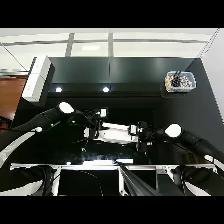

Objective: Fold the box and place the chain.

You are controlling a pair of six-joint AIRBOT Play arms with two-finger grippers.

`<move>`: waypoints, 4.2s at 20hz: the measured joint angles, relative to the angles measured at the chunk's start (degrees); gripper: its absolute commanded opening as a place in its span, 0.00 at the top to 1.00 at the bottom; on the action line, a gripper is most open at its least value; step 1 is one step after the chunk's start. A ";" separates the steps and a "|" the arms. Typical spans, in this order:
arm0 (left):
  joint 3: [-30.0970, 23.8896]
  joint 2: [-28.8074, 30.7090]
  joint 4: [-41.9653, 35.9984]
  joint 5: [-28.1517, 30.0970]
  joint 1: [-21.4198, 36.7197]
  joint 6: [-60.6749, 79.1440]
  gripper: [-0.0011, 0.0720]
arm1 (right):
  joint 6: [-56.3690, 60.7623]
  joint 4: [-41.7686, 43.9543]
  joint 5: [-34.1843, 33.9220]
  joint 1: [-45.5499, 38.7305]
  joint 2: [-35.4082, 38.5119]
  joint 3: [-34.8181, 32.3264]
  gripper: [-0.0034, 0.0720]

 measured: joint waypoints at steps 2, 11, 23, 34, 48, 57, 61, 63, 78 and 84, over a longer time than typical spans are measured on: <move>0.00 0.00 0.00 0.02 0.00 -0.02 0.95 | 0.46 -0.33 0.24 0.00 0.00 0.00 0.29; 0.00 0.00 -0.04 0.07 -0.02 -0.09 0.95 | 3.13 -1.97 1.86 0.02 -0.07 -0.07 0.10; 0.02 0.00 -0.09 -0.04 -0.02 -1.49 0.95 | 6.80 -3.56 -0.13 0.02 -0.11 -0.07 0.27; 0.02 0.13 0.50 -0.90 1.16 -3.15 0.95 | 7.17 -3.69 -0.50 0.02 -0.13 -0.07 0.27; 0.98 11.76 8.22 -6.51 2.73 -13.84 0.41 | 4.57 -4.61 -0.31 0.07 -0.11 -0.07 0.37; -0.96 25.75 24.90 -20.09 1.49 -48.00 0.95 | 2.80 -4.79 -0.31 0.26 -0.11 -0.07 0.71; -5.66 26.14 14.05 -12.35 -2.47 -50.38 0.95 | 2.64 -4.79 -0.20 0.31 -0.15 -0.07 0.71; -8.02 25.35 6.14 -1.60 -3.54 -49.62 0.95 | 2.62 -4.76 -0.15 0.31 -0.15 -0.07 0.71; -1.31 5.27 5.86 11.32 -4.90 -42.95 0.95 | 2.58 -4.44 -0.11 0.31 -0.15 -0.07 0.71; 3.34 4.35 10.05 6.38 -4.55 -44.15 0.95 | 2.49 -4.48 -0.09 0.31 -0.17 -0.07 0.71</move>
